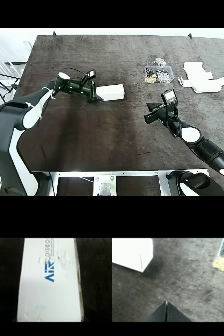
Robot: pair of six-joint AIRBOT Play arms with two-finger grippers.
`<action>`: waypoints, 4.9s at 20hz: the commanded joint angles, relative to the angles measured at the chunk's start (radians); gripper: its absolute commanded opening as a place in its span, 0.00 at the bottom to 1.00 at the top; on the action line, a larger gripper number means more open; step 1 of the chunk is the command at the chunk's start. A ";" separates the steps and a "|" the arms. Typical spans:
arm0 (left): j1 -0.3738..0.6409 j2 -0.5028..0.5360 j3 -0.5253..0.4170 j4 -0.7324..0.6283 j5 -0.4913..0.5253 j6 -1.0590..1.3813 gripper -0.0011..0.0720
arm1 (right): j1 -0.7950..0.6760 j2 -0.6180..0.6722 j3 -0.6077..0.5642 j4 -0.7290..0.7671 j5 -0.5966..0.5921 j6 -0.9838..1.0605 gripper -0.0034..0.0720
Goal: Fold the box and place the chain.
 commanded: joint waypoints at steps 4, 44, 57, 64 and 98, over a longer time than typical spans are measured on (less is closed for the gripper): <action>0.096 0.162 -0.001 0.016 0.252 -0.302 0.03 | 0.000 0.001 -0.004 -0.003 -0.077 -0.001 0.06; 0.681 0.019 0.002 0.229 0.678 -0.630 0.99 | 0.000 0.000 -0.030 0.000 -0.080 0.032 0.06; 0.682 0.173 0.012 0.298 0.574 -0.634 1.00 | 0.000 0.001 -0.029 0.000 -0.163 0.029 0.30; 0.680 0.343 0.010 0.207 0.343 -0.534 0.03 | 0.000 0.003 -0.026 0.001 -0.198 0.029 0.06; 0.088 1.522 -1.352 -1.047 1.008 0.567 0.03 | -0.268 0.463 -0.105 -0.150 0.090 0.182 0.06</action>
